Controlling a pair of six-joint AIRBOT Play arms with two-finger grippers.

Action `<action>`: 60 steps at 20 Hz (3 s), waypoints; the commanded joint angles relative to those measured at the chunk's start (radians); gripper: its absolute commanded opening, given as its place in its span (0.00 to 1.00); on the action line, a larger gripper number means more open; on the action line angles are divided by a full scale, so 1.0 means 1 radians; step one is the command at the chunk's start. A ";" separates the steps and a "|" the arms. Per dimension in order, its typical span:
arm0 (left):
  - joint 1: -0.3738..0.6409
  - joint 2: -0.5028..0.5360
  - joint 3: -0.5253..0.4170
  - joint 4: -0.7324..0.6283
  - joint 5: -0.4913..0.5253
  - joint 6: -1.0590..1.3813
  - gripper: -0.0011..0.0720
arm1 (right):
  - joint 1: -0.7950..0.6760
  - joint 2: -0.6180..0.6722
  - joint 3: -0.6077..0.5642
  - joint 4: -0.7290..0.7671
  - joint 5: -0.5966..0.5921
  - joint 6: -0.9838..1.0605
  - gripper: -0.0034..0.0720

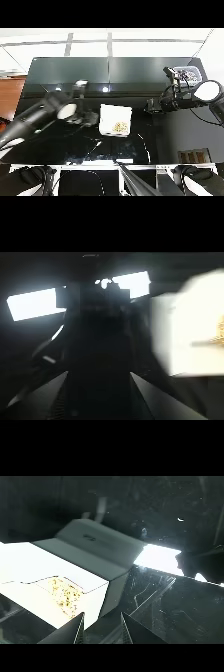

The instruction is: Fold the box and place the chain.

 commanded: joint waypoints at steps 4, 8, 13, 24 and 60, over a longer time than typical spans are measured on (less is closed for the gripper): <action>0.414 0.382 -0.396 -0.398 0.251 0.710 0.65 | -0.001 0.001 0.000 -0.044 -0.003 0.001 0.41; 0.512 0.394 -0.523 -0.856 0.322 1.527 0.69 | 0.000 0.001 0.000 -0.044 -0.021 0.002 0.41; 0.422 0.265 -0.546 -0.895 0.383 2.156 0.99 | 0.000 0.001 0.000 -0.043 -0.039 0.006 0.41; 0.322 -0.154 -0.359 -1.025 0.368 2.419 0.99 | 0.000 0.001 0.000 -0.040 -0.042 0.015 0.41; 0.269 -0.264 -0.284 -1.118 0.382 2.476 0.49 | 0.076 -0.166 0.001 0.221 -0.267 -0.315 0.96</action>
